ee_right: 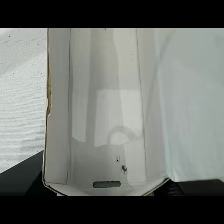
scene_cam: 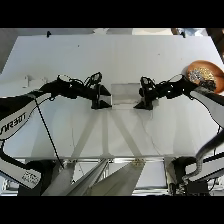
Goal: Fold the box and place the chain.
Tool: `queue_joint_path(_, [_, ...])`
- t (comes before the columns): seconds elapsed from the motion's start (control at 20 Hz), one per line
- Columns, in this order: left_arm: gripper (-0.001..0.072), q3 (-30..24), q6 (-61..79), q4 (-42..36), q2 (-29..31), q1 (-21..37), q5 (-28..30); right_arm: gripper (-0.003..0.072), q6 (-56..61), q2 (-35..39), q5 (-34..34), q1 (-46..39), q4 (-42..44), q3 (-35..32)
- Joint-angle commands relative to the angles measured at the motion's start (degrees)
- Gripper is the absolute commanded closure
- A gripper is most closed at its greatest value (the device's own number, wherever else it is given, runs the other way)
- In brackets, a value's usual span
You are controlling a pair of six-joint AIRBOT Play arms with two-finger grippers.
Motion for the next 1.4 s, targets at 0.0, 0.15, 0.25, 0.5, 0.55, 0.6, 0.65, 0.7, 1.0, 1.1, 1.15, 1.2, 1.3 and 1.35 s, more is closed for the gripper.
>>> queue_joint_path(0.0, [0.0009, 0.04, -0.20, -1.14, -0.07, -0.76, 0.68, 0.0170, 0.00, -0.02, 0.00, 0.00, 0.02, 0.02])
queue_joint_path(0.15, [0.0009, 0.04, -0.20, -1.11, -0.07, -1.05, 0.22, 0.0170, 0.00, -0.02, 0.00, 0.00, 0.02, 0.02])
queue_joint_path(0.25, [0.0009, 0.04, -0.20, -1.03, -0.07, -1.75, 0.17, 0.0170, 0.00, -0.02, 0.00, 0.00, 0.02, 0.02])
queue_joint_path(0.5, [0.0010, 0.07, -4.11, -0.28, 0.31, -3.65, 6.12, 0.0170, 0.00, -0.02, 0.00, 0.00, 0.02, 0.02])
queue_joint_path(0.55, [0.0010, 0.04, -4.35, 0.09, 0.39, -3.98, 6.84, 0.0170, 0.00, -0.02, 0.00, 0.00, 0.02, 0.02])
queue_joint_path(0.6, [0.0010, 0.04, -4.59, 0.63, 0.46, -4.31, 7.32, 0.0170, 0.00, -0.02, -0.02, 0.00, 0.02, 0.02])
queue_joint_path(0.65, [0.0010, 0.04, -4.81, 1.09, 0.52, -4.63, 7.80, 0.0170, 0.00, -0.02, 0.00, 0.00, 0.02, 0.02])
queue_joint_path(0.7, [0.0010, 0.04, -5.62, 1.60, 0.61, -4.98, 9.05, 0.0170, 0.00, -0.02, 0.00, 0.00, 0.02, 0.02])
queue_joint_path(1.0, [0.0011, 0.04, -8.76, 3.74, 0.90, -6.88, 13.62, 0.0170, 0.00, 0.00, 0.00, 0.00, 0.02, 0.02])
queue_joint_path(1.1, [0.0011, 0.04, -9.07, 5.31, 0.98, -7.78, 14.51, 0.0170, 0.00, -0.02, 0.00, 0.00, 0.02, 0.02])
queue_joint_path(1.15, [0.0013, 0.04, -9.31, 5.81, 1.01, -8.13, 14.88, 0.0170, 0.00, -0.02, -0.02, 0.00, 0.02, 0.02])
queue_joint_path(1.2, [0.0015, 0.04, -9.31, 6.10, 1.01, -8.15, 14.86, 0.0170, 0.00, -0.02, 0.00, 0.00, 0.02, 0.02])
queue_joint_path(1.3, [0.0158, 0.04, -9.31, 5.81, 1.01, -8.13, 14.82, 0.0170, 0.00, -0.02, 0.00, 0.00, 0.02, 0.02])
queue_joint_path(1.35, [0.0240, 0.04, -9.29, 5.81, 1.01, -8.13, 14.73, 0.0170, 0.00, -0.02, 0.00, 0.00, 0.02, 0.02])
